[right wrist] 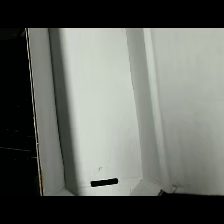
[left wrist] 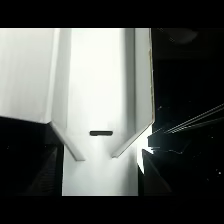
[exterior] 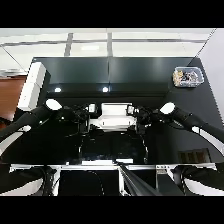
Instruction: Fold the box and place the chain.
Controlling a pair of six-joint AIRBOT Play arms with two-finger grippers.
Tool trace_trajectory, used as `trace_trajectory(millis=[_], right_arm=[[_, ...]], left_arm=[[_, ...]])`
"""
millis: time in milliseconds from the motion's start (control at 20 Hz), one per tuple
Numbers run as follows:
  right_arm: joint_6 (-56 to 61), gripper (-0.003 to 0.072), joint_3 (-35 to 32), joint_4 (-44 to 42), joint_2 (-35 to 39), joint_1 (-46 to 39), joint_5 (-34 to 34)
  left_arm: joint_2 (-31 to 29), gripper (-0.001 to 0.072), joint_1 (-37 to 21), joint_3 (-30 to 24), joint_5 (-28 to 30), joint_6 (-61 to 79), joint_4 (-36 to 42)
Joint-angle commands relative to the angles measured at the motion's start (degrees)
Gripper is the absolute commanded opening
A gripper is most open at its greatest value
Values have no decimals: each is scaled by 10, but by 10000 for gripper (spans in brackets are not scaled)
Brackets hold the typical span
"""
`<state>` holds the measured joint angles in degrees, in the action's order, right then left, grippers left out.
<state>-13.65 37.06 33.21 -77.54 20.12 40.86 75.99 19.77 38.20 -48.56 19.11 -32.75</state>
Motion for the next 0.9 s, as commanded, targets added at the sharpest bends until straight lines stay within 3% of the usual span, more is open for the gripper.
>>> trace_trajectory(millis=[0, 50, 200, 550, 850], right_arm=[[0, 189, 1, 0, 0, 0, 0], [0, 189, 1, 0, 0, 0, 0], [0, 189, 1, 0, 0, 0, 0], [0, 189, 1, 0, 0, 0, 0], [0, 189, 1, 0, 0, 0, 0]], left_arm=[[0, 346, 17, 0, 5, 0, 7], [0, 222, 19, 0, 11, 0, 7], [1, 217, 24, 0, 37, 0, 11], [14, 218, 26, 0, 24, 0, 108], [19, 219, 32, 3, 22, 2, 110]])
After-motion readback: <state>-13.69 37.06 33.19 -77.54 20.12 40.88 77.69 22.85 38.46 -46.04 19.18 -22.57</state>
